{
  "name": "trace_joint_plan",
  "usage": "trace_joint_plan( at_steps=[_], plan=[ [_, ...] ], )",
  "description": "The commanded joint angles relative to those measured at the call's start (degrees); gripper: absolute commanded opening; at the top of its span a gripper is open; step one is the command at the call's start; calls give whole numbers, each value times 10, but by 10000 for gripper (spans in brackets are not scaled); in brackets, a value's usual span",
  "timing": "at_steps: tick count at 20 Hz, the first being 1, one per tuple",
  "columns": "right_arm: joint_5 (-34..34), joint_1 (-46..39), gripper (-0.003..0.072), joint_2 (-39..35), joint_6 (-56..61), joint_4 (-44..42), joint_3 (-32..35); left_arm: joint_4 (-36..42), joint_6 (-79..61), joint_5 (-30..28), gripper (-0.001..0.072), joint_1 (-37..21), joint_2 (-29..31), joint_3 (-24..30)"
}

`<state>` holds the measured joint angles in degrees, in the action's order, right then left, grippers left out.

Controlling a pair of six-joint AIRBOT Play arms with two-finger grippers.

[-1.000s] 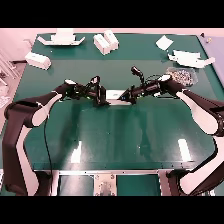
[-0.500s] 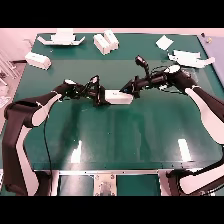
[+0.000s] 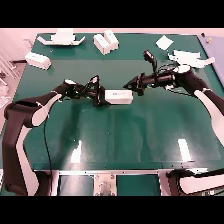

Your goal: Fold the box and place the chain.

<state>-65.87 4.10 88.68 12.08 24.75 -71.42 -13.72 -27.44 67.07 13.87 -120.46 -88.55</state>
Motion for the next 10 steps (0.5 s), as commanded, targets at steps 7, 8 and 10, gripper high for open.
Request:
trace_joint_plan(
  at_steps=[7,8,10],
  plan=[
    [243,-60,11,-290,36,-7,262,39,0,0,537,0,0,-1],
    [245,-65,12,-310,36,-6,283,39,0,0,537,0,0,-1],
    [245,-78,12,-341,38,-6,319,39,0,1,537,0,0,-1]
  ],
)
